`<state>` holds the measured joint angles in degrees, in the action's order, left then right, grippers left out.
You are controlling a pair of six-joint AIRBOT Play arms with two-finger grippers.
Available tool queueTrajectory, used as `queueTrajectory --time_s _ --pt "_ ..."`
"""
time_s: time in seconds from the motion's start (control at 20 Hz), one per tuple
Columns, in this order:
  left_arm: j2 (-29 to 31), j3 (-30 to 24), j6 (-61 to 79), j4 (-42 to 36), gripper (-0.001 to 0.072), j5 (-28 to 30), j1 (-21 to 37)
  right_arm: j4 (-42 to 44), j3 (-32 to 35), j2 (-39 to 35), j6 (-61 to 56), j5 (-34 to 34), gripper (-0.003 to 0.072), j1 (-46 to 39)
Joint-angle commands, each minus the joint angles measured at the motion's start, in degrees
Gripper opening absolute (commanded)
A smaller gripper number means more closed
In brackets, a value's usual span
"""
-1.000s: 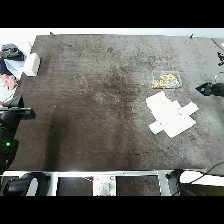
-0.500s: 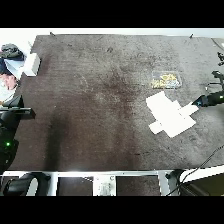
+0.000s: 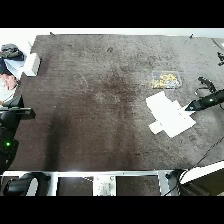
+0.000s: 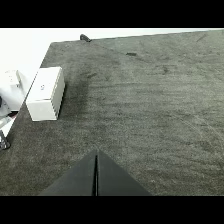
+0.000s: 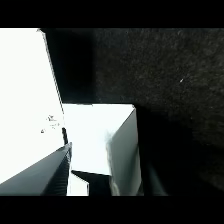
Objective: Fold the box and place the chain.
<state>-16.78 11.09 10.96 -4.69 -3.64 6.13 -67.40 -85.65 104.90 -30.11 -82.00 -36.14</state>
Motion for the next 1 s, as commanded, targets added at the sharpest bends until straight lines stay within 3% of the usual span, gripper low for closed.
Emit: queueTrajectory --time_s 0.0,0.2,0.3,0.35,0.4,0.45,0.6,0.7,0.95 --pt "0.0 0.0 0.0 0.0 0.0011 0.0 0.0 0.9 -0.1 1.2 0.8 -1.7 0.0342 -1.1" --pt "0.0 0.0 0.0 0.0 0.0011 0.0 0.0 3.5 -0.1 3.9 2.1 -7.7 0.0341 -1.1" --pt "0.0 0.0 0.0 0.0 0.0011 0.0 0.0 5.1 -0.1 4.4 2.1 -10.0 0.0213 -1.1" --pt "0.0 0.0 0.0 0.0 0.0011 0.0 0.0 6.0 -0.1 4.4 2.3 -11.4 0.0208 -1.1" --pt "0.0 0.0 0.0 0.0 0.0011 0.0 0.0 6.9 -0.1 4.4 3.1 -13.6 0.0075 -1.1" --pt "0.0 0.0 0.0 0.0 0.0011 0.0 0.0 7.9 -0.1 4.4 5.0 -15.5 0.0009 -1.1" --pt "0.0 0.0 0.0 0.0 0.0011 0.0 0.0 12.4 -0.1 4.4 4.6 -21.6 0.0009 -1.1" --pt "0.0 0.0 0.0 0.0 0.0011 0.0 0.0 16.7 0.7 3.7 0.1 -21.6 0.0008 -1.1" --pt "0.0 0.0 0.0 0.0 0.0011 0.0 0.0 32.7 14.5 -2.4 2.0 -20.2 0.0007 1.0"
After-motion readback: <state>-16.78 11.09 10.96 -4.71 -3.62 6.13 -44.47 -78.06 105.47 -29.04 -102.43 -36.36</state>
